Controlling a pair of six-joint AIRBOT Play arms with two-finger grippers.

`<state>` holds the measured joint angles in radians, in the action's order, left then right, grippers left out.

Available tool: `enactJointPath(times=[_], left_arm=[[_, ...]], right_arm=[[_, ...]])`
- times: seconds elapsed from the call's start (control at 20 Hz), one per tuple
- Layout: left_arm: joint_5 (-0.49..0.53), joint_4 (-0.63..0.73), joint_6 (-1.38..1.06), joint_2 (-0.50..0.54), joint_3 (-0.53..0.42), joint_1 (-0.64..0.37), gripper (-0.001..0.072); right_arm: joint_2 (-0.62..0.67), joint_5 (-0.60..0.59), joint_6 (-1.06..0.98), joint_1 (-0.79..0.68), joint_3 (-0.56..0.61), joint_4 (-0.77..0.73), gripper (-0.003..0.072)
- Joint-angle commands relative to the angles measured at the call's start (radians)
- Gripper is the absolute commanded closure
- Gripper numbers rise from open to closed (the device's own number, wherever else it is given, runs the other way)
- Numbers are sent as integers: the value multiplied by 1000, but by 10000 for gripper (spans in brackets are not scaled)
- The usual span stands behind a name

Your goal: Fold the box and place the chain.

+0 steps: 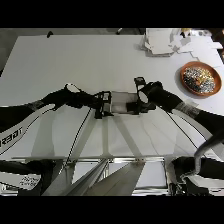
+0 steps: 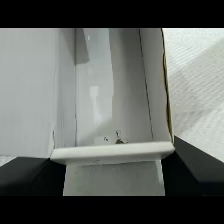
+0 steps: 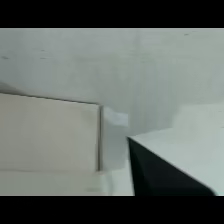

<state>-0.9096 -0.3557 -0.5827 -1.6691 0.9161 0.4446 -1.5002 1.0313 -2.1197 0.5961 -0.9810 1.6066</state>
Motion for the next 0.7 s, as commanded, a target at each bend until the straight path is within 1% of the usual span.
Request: enactJointPath(times=[0.0,0.2,0.25,0.3,0.35,0.45,0.55,0.6,0.65], left_arm=[[-2,1,4,0,0,0,501],[-3,1,4,0,0,0,501],[-3,0,4,0,0,0,501],[-6,1,4,0,0,0,501],[-6,0,4,0,0,0,501],[-7,1,4,0,0,0,501],[-7,1,4,0,0,0,501],[-7,0,4,0,0,0,501],[-7,1,4,0,0,0,501]], right_arm=[[25,28,84,1,0,-13,267],[115,59,160,1,0,-6,260],[150,90,213,1,0,-6,208],[190,135,259,1,0,-6,124],[240,180,306,1,0,-6,103],[356,223,373,0,0,12,104],[465,220,375,-6,-2,98,105],[505,218,379,-40,-15,137,104],[526,215,417,-106,-38,142,103]])
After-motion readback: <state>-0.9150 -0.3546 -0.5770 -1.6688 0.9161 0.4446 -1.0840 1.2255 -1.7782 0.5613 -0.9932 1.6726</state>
